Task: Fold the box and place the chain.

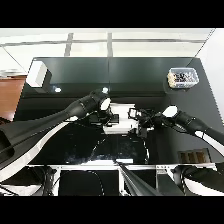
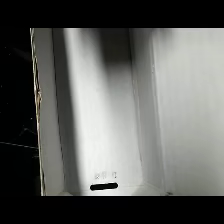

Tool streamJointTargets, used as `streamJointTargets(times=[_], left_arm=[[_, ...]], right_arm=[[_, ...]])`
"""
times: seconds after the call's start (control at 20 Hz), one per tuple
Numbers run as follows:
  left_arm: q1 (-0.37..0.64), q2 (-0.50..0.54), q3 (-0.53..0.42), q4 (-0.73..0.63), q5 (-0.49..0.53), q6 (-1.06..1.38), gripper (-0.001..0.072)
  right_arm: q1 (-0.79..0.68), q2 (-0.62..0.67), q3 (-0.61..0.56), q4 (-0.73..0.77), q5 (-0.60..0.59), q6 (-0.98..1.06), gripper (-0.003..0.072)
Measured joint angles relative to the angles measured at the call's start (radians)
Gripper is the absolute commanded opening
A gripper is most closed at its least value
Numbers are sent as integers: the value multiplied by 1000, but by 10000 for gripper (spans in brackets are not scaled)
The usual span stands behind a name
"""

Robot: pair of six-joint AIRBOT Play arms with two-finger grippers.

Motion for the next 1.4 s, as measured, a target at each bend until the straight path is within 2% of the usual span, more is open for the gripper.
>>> streamJointTargets(times=[0.4,0.45,0.5,0.55,0.75,0.8,0.85,0.9,1.05,1.1,1.15,1.2,1.25,1.4], left_arm=[[1,0,22,21,-33,5,227],[1,0,23,24,-34,6,201],[1,0,23,27,-39,5,75],[1,0,24,31,-47,8,24],[1,0,24,34,-49,4,24],[1,0,24,35,-49,3,48],[1,0,24,35,-49,0,228],[1,0,24,36,-49,-3,363],[1,0,24,39,-48,-3,381],[1,0,24,41,-48,-3,344],[1,0,24,42,-48,-4,238],[1,0,24,44,-48,-5,76],[1,0,24,45,-49,-6,23],[1,0,25,45,-55,-3,24]], right_arm=[[0,0,0,0,0,0,124],[0,0,0,0,0,0,124],[0,0,0,0,0,0,124],[0,0,0,-1,0,-3,124],[0,0,0,0,0,-2,124],[0,0,0,0,0,-2,124],[0,0,0,0,0,-1,124],[0,0,0,1,0,2,124],[0,0,0,1,0,2,124],[0,0,0,1,0,1,124],[0,0,0,1,0,2,124],[0,0,0,0,0,1,124],[0,0,0,0,0,1,124],[0,0,0,0,0,-2,125]])
